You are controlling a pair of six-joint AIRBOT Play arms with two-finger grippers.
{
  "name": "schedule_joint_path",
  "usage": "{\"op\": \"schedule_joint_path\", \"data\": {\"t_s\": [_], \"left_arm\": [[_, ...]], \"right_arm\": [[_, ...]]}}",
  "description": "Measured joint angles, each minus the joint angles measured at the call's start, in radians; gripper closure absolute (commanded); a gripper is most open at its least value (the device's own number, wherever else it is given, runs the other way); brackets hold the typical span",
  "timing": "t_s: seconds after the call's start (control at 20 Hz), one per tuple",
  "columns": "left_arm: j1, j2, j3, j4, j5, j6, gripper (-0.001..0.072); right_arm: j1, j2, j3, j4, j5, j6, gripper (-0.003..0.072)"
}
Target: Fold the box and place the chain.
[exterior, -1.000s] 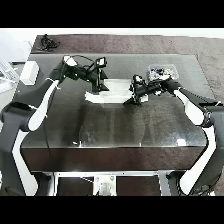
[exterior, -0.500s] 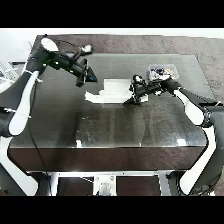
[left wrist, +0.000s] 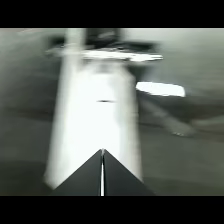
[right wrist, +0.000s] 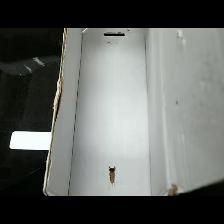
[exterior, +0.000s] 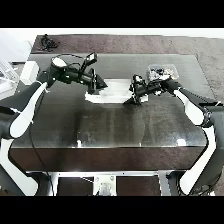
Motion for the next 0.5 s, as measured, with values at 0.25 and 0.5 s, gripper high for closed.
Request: {"op": "schedule_joint_path", "data": {"t_s": [0.25,0.5], "left_arm": [[-0.01,-0.017,-0.025,-0.018,0.205,0.042,0.0691],[-0.014,-0.056,-0.028,-0.029,0.302,0.065,0.0691]], "right_arm": [[0.0,0.0,0.0,0.0,0.0,0.0,0.0105],[0.0,0.0,0.0,0.0,0.0,0.0,0.0105]]}}
